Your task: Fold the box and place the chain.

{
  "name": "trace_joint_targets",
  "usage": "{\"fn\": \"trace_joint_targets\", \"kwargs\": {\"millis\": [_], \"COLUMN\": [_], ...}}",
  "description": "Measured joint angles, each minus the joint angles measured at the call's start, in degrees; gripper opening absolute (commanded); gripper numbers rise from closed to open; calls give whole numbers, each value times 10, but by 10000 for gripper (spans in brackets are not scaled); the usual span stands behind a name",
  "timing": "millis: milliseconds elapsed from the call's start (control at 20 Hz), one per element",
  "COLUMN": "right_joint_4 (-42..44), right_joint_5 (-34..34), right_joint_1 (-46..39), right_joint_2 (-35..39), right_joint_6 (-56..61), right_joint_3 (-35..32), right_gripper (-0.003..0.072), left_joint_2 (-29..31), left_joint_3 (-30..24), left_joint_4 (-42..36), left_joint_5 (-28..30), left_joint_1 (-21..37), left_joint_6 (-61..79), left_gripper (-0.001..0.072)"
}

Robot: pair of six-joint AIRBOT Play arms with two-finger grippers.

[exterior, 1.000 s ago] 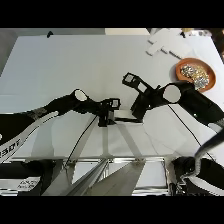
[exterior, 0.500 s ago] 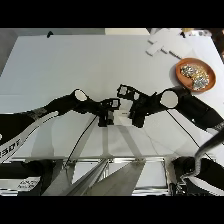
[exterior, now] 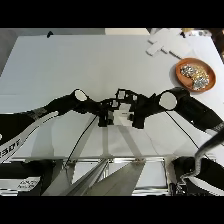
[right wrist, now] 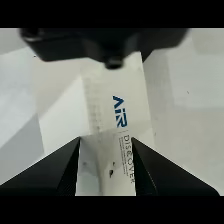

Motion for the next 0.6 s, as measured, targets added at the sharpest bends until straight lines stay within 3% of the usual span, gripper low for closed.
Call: {"fn": "trace_joint_targets", "kwargs": {"millis": [600], "right_joint_4": [-35], "right_joint_5": [-8], "right_joint_1": [5], "right_joint_2": [11], "right_joint_6": [-82], "right_joint_3": [-8], "right_gripper": [335], "left_joint_2": [0], "left_joint_3": [0], "left_joint_4": [0], "left_joint_5": [0], "left_joint_1": [0], "left_joint_6": [0], "left_gripper": [9]}}
